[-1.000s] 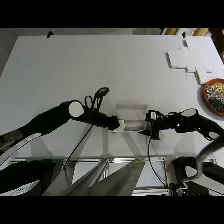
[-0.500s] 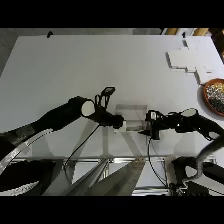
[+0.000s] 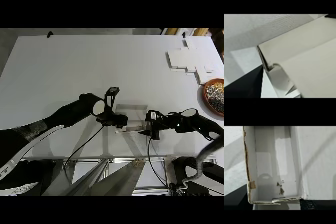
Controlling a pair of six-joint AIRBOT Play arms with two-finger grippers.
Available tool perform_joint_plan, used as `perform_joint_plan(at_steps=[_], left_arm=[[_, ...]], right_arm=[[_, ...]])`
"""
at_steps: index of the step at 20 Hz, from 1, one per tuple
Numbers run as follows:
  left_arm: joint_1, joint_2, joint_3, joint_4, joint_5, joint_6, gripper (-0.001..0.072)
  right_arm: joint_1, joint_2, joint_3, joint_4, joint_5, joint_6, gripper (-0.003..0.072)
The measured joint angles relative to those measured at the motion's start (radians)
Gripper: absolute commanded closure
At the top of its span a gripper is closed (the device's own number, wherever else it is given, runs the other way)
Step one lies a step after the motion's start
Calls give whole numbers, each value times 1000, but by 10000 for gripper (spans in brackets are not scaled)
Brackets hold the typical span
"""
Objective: Fold the box and place the chain.
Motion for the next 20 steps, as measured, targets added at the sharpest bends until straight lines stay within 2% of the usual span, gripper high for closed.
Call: perform_joint_plan(at_steps=[1, 6, 8, 9, 16, 17, 18, 20], left_arm=[[-5, -10, 18, 16, -17, -20, 323], [-36, -78, 123, 101, -132, -152, 324], [-47, -106, 153, 120, -163, -204, 350], [-52, -119, 163, 126, -175, -230, 381], [-68, -158, 186, 164, -228, -379, 399], [-70, -160, 187, 171, -233, -395, 423], [-72, -161, 187, 177, -235, -408, 492], [-75, -164, 188, 185, -238, -424, 508]], right_arm=[[0, 0, 0, 0, 0, 0, 279], [0, 0, 0, 0, 0, 0, 279], [0, 0, 0, 0, 0, 0, 279], [0, 0, 0, 0, 0, 0, 279], [0, 0, 0, 0, 0, 0, 279], [0, 0, 0, 0, 0, 0, 279], [0, 0, 0, 0, 0, 0, 279], [0, 0, 0, 0, 0, 0, 279]])
